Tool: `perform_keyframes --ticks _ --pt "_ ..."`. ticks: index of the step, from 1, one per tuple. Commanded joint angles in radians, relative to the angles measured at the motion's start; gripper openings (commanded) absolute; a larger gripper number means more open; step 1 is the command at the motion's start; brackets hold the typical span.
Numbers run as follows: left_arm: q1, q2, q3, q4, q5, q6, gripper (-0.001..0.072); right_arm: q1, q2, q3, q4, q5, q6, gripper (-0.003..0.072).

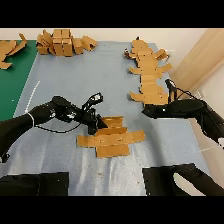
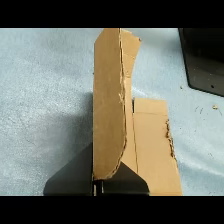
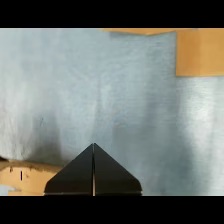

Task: Fold the box.

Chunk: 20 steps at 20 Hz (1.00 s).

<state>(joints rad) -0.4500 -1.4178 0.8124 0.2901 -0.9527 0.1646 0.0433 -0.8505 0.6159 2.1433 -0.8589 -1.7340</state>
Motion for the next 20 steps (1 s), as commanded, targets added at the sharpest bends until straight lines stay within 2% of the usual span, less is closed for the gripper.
perform_keyframes --ticks 1,6,10,20 --pt "0.001 0.001 0.000 -0.002 -0.002 -0.001 0.0014 0.086 0.078 -0.016 -0.091 -0.048 -0.025 -0.0001" --pt "0.001 0.001 0.000 -0.002 -0.086 -0.001 0.0014 0.404 0.279 -0.124 -0.267 -0.047 0.078 -0.0001" --pt "0.001 0.001 0.000 -0.002 -0.087 -0.001 0.0014 0.608 0.301 -0.158 -0.469 -0.044 0.236 0.0000" --pt "0.001 0.001 0.000 -0.002 -0.087 0.000 0.0014 0.681 0.309 -0.172 -0.501 -0.024 0.223 0.0000"
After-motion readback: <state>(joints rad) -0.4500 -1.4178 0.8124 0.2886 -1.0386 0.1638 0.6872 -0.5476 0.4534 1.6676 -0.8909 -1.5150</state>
